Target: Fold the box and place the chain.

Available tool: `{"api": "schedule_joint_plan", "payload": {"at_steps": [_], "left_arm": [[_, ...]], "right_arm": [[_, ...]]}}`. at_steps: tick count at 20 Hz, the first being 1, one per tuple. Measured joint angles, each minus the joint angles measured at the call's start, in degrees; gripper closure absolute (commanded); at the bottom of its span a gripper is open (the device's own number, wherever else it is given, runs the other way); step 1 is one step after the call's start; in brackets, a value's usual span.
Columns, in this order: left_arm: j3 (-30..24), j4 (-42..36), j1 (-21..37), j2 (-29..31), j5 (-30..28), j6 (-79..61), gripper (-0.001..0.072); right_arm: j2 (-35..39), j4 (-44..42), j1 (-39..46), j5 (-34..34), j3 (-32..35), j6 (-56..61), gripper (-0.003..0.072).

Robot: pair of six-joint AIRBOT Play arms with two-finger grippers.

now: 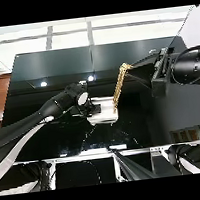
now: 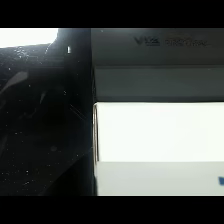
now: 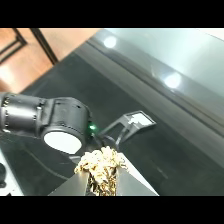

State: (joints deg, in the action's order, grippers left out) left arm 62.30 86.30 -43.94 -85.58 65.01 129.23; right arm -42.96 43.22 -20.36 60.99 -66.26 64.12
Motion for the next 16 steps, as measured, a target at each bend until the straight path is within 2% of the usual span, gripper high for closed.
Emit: {"api": "schedule_joint_plan", "payload": {"at_steps": [10,16], "left_arm": [[0.00,0.00,0.00,0.00,0.00,0.00,0.0679],[0.00,0.00,0.00,0.00,-0.02,0.00,0.0679]], "right_arm": [[-1.29,-5.31,-2.03,-0.13,1.66,-0.15,0.0670],[-4.02,-4.81,-3.85,-2.23,4.68,0.02,0.0670]]}}
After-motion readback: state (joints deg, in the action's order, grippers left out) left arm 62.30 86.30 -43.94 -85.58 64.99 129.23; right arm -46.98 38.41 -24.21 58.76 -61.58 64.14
